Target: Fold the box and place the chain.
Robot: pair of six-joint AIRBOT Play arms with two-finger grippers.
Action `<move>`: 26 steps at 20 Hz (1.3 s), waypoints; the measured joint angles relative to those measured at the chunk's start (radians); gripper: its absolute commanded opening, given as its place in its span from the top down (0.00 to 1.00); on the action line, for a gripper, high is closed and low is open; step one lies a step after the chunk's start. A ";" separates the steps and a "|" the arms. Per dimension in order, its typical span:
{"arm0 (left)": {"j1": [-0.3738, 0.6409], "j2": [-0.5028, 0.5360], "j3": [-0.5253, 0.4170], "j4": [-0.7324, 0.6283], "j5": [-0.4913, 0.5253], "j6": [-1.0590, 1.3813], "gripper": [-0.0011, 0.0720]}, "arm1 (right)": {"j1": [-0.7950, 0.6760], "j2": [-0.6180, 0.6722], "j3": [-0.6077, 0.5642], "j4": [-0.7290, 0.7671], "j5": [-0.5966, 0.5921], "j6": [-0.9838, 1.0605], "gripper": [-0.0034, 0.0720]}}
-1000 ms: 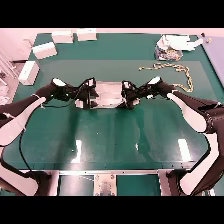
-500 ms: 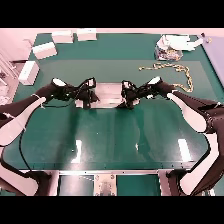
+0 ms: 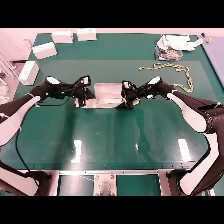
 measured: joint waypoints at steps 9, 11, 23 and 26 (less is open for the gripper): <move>0.130 0.086 0.002 -0.018 -0.035 -0.181 0.96 | 0.000 0.000 0.000 0.000 0.000 0.000 0.18; 0.155 0.093 0.002 -0.014 -0.040 -0.362 0.96 | 0.000 0.000 0.000 0.000 0.000 0.000 0.18; 0.236 0.102 -0.003 0.327 -0.212 -1.265 0.96 | 0.000 0.000 0.000 0.000 0.000 0.000 0.18; 0.237 0.101 -0.003 0.391 -0.220 -1.344 0.96 | 0.000 0.000 0.000 0.000 0.000 0.000 0.18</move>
